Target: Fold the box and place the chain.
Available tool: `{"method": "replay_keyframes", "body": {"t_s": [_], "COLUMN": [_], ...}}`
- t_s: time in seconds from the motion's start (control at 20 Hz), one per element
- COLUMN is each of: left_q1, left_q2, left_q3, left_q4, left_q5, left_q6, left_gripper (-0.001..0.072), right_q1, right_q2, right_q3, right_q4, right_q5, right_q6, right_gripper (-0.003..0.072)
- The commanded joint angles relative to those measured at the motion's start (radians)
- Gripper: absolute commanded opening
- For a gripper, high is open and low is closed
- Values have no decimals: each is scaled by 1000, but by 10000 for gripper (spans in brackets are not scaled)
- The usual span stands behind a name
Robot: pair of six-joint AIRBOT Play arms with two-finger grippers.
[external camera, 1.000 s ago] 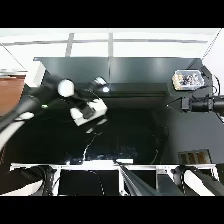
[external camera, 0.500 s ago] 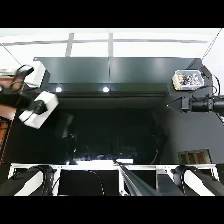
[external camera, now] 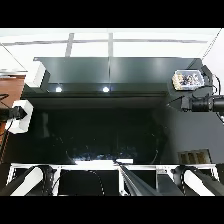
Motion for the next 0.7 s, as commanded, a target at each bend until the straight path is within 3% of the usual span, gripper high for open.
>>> {"method": "replay_keyframes", "body": {"t_s": [0.0,0.15,0.4,0.65], "left_q1": [18,13,9,-32], "left_q2": [-81,-156,-319,-417], "left_q3": [3,44,200,285], "left_q4": [-120,-136,-140,-137], "left_q5": [200,290,233,234], "left_q6": [121,120,124,138], "left_gripper": [366,366,366,367], "right_q1": [0,0,0,0], "right_q2": [0,0,0,0], "right_q3": [0,0,0,0], "right_q4": [0,0,-1,-1], "right_q5": [-15,-31,-34,-44], "right_q6": [0,8,8,7], "right_gripper": [16,15,15,15]}}
